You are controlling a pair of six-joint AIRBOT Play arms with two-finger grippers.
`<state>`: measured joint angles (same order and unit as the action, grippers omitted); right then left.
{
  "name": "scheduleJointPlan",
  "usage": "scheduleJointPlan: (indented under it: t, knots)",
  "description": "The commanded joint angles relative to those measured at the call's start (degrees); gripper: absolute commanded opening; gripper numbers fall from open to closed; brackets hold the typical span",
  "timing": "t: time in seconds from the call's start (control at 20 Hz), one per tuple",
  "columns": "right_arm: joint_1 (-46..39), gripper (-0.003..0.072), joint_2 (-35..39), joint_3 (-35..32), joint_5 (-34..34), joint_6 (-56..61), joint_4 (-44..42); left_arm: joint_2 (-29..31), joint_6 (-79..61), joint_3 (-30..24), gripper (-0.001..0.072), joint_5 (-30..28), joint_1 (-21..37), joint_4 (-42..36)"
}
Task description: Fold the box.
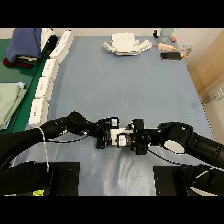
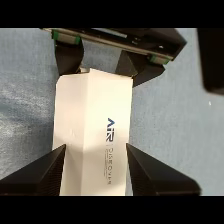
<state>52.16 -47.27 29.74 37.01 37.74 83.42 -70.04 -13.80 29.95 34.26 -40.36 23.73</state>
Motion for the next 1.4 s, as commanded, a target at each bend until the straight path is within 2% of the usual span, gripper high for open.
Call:
scheduleJointPlan:
  t: [0.0, 0.8, 0.9, 1.05, 1.1, 1.15, 1.2, 1.25, 1.3, 1.35]
  knots:
    - [-0.02, 0.0580, 0.02, 0.07, -0.46, 0.98, 1.25, -0.02, -0.11, 0.00, 0.0477, 0.22, 0.02, 0.07]
    - [-0.02, 0.0577, 6.27, 0.09, -0.83, 1.84, 3.96, -0.02, -0.11, 0.00, 0.0477, 0.22, 0.02, 0.07]
    - [-0.04, 0.0504, 5.95, 0.07, -1.60, 1.86, 4.00, -0.02, -0.11, -0.02, 0.0477, 0.22, 0.02, 0.07]
    - [-0.07, 0.0504, 4.52, 0.07, -3.54, 1.88, 5.20, -0.02, -0.11, 0.00, 0.0477, 0.22, 0.02, 0.07]
    - [-0.07, 0.0481, 3.85, 0.07, -3.74, 1.88, 5.60, -0.02, -0.11, 0.00, 0.0477, 0.22, 0.02, 0.07]
    - [-0.07, 0.0411, 3.26, 0.09, -3.82, 1.88, 5.60, -0.02, -0.11, 0.00, 0.0477, 0.22, 0.02, 0.07]
    - [-0.04, 0.0403, 2.80, 0.09, -3.85, 1.88, 5.75, -0.02, -0.11, 0.00, 0.0477, 0.22, 0.02, 0.07]
    - [-0.04, 0.0357, 2.64, 0.09, -3.80, 1.88, 5.75, -0.02, -0.11, 0.00, 0.0477, 0.22, 0.02, 0.07]
    - [-0.02, 0.0277, 2.64, 0.07, -3.65, 1.88, 5.73, -0.02, -0.11, 0.00, 0.0477, 0.22, 0.02, 0.07]
    - [-0.02, 0.0277, 2.64, 0.07, -3.26, 1.88, 5.55, -0.02, -0.11, 0.00, 0.0477, 0.22, 0.02, 0.07]
